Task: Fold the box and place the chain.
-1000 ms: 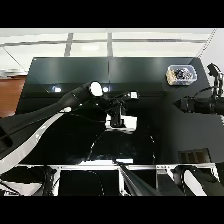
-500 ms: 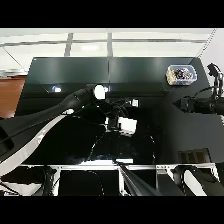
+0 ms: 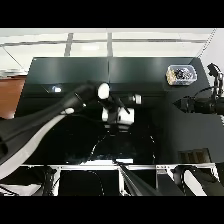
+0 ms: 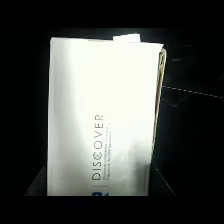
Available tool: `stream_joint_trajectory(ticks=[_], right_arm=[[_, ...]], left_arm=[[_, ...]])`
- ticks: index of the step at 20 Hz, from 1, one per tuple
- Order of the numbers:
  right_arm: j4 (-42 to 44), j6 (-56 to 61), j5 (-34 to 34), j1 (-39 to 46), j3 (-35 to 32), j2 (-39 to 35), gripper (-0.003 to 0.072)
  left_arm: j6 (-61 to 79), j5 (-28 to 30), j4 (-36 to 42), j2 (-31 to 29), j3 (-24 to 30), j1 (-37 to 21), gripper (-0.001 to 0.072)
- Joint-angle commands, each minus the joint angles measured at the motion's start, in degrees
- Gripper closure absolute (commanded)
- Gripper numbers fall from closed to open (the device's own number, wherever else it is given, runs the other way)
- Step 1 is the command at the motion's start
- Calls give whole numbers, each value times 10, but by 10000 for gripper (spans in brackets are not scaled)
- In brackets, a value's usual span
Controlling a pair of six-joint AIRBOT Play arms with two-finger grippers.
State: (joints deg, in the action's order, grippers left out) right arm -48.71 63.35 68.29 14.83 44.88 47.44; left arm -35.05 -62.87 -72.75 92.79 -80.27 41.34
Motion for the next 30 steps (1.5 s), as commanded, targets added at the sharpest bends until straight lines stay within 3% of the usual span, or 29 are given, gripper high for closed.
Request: stream_joint_trajectory(ticks=[1, 5, 9, 13, 16, 22, 23, 24, 25, 28, 30], right_arm=[[0, 0, 0, 0, 0, 0, 670], [2, 1, 0, 0, 0, 0, 669], [2, 1, 0, 0, 0, 0, 670], [5, 1, 0, 0, 0, 0, 670], [4, 1, 3, 0, 0, 0, 670], [4, 1, 14, 0, 0, 0, 669], [4, 1, 14, 0, 0, 0, 670], [4, 1, 16, 0, 0, 0, 669], [4, 1, 17, 0, 0, 0, 670], [5, 1, 22, 0, 0, 0, 670], [5, 1, 14, 0, 0, 0, 669]], left_arm=[[-172, -30, -109, -28, -66, -82, 376], [-384, -96, -147, -29, -150, -276, 375], [-419, -8, -146, -19, -165, -452, 375], [-414, 28, -104, 36, -177, -562, 375], [-369, 30, -72, 106, -211, -595, 374], [-329, 18, -83, 226, -299, -591, 374], [-329, 15, -87, 232, -303, -588, 337], [-329, 13, -96, 233, -303, -584, 119], [-337, 8, -108, 231, -309, -581, -9], [-365, -63, -170, 224, -399, -572, -9], [-389, -103, -167, 194, -440, -570, -6]])
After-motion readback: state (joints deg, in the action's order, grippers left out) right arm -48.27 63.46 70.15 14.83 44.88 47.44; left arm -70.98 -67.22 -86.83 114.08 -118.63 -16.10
